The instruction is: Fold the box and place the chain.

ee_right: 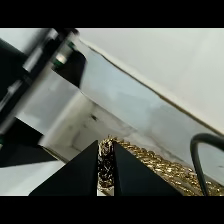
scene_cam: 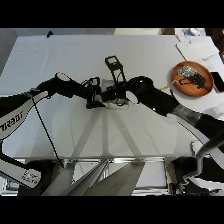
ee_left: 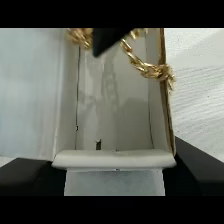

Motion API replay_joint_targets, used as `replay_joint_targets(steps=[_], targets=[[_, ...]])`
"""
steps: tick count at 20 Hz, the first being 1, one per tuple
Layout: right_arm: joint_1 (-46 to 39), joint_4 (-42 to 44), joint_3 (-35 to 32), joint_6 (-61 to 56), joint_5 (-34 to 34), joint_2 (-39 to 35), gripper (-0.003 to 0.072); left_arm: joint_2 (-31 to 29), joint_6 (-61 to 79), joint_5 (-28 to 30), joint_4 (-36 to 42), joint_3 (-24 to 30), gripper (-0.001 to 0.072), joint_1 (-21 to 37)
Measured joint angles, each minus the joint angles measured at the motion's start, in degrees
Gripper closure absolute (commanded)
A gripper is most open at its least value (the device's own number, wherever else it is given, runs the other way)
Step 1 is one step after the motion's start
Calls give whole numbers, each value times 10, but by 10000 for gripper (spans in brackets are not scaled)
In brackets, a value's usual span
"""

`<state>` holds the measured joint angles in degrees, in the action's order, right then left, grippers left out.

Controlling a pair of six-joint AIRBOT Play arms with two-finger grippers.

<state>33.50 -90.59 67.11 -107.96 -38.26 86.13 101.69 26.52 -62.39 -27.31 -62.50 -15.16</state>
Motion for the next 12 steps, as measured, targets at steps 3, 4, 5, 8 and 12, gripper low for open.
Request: replay_joint_targets(steps=[3, 4, 5, 8, 12], targets=[[0, -6, 0, 0, -30, 29, 616, 0, 0, 0, 0, 0, 488, 0], [0, -8, 0, 0, -35, 33, 471, 0, 0, 0, 0, 0, 488, 0], [0, -8, 0, 0, -43, 34, 417, 0, 0, 0, 0, 0, 488, 0], [0, -9, 0, 19, -52, 19, 417, 0, 0, 0, 0, 0, 489, 0], [-18, -10, 0, 62, -75, -38, 407, 0, 0, 0, 0, 0, 488, 0]])
